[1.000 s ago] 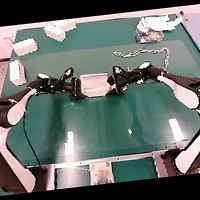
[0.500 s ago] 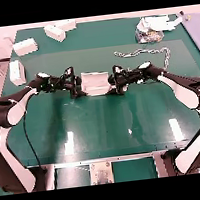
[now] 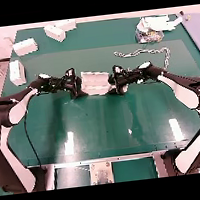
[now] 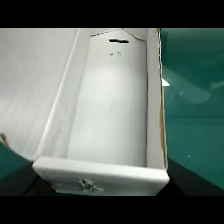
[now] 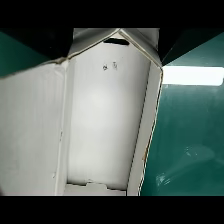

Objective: Fold the box and place the chain.

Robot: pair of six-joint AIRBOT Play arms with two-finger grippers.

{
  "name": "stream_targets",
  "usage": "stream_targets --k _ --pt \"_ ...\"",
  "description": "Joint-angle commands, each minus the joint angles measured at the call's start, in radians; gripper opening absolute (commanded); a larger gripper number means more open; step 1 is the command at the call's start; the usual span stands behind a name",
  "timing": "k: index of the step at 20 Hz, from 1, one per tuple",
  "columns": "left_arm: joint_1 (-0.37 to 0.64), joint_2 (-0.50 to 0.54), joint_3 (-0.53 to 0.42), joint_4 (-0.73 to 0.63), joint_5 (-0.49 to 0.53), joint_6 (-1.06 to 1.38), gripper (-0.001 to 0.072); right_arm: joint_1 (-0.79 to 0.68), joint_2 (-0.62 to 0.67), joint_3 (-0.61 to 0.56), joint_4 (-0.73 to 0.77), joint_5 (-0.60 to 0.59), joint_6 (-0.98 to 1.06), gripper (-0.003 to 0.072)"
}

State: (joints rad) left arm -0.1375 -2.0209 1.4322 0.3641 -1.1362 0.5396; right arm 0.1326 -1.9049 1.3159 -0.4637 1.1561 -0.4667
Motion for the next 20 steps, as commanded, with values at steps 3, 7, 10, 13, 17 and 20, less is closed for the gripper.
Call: stream_targets --k 3,7,10,13,17,20 --pt "0.001 -0.010 0.000 0.022 0.017 0.047 0.0607 0.001 0.001 0.000 -0.001 0.001 0.000 0.0574" --pt "0.001 -0.010 0.000 0.020 0.010 0.062 0.0604 0.001 0.001 0.000 -0.001 0.001 0.000 0.0574" --pt "-0.001 -0.010 0.000 0.018 0.004 0.065 0.0585 0.001 0.001 0.000 -0.001 0.001 0.000 0.0574" --pt "-0.003 -0.010 0.000 0.014 -0.008 0.072 0.0531 0.001 0.001 0.000 -0.001 0.001 0.000 0.0574" --pt "-0.003 -0.010 0.000 0.012 -0.020 0.071 0.0476 0.001 0.001 0.000 -0.001 0.001 0.000 0.0574" --pt "-0.003 -0.010 0.000 -0.010 -0.024 0.064 0.0497 0.001 0.001 0.000 -0.001 0.001 0.000 0.0574"
